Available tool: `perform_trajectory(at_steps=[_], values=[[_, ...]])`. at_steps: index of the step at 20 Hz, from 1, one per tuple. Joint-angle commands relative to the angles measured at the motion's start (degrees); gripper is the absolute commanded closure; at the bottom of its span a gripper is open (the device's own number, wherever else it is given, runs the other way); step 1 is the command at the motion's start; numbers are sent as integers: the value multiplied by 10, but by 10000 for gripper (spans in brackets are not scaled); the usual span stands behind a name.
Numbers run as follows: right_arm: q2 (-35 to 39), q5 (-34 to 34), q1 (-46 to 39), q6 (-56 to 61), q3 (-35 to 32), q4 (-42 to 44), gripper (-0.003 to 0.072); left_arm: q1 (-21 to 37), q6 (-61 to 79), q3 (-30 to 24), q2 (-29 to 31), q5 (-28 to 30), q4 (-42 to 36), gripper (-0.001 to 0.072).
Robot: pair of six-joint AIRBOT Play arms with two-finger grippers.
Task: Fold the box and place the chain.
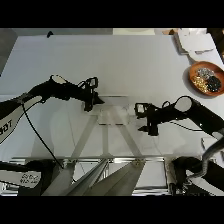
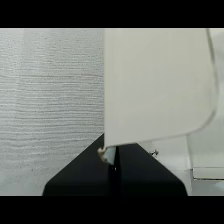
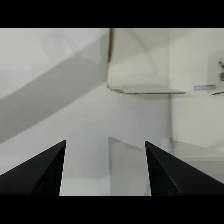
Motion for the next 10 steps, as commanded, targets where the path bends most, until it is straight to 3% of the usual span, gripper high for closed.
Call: perform_trajectory(at_steps=[1, 4, 10], values=[[-7, -70, 5, -1, 0, 71, 146, -1, 0, 0, 0, 0, 0, 695], [-21, -133, 5, -68, 0, 123, 146, -1, 0, 0, 0, 0, 0, 695], [-74, -136, 5, -163, 0, 123, 146, -1, 0, 0, 0, 0, 0, 695]])
